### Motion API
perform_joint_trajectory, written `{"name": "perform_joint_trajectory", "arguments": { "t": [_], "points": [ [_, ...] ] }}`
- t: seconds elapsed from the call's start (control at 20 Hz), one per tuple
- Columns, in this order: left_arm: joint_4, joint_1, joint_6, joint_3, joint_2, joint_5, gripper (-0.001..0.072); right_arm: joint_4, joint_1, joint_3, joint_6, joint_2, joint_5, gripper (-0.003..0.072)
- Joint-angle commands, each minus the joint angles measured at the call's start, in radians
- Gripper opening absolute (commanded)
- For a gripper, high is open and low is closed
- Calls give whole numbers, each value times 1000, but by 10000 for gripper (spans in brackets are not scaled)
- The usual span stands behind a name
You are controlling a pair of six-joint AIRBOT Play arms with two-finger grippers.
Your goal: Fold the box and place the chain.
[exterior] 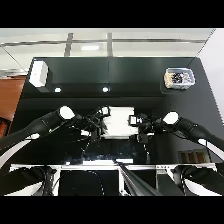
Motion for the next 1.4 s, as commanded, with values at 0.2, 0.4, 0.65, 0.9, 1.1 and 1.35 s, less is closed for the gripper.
{"name": "perform_joint_trajectory", "arguments": {
  "t": [0.2,0.4,0.65,0.9,1.1,1.35],
  "points": [
    [105,83,-211,51,53,-158,25,0,1,0,1,0,0,187],
    [317,245,-738,53,191,-207,25,0,1,0,1,0,0,186],
    [312,620,-1275,-32,216,-307,27,0,1,0,1,0,0,186],
    [-35,802,-1088,-184,122,-373,26,0,1,0,1,0,0,186],
    [-42,690,-1081,-181,-15,-309,25,0,1,0,1,0,0,187],
    [-193,507,-932,-168,-82,-277,26,0,1,0,1,0,0,187]
  ]
}}
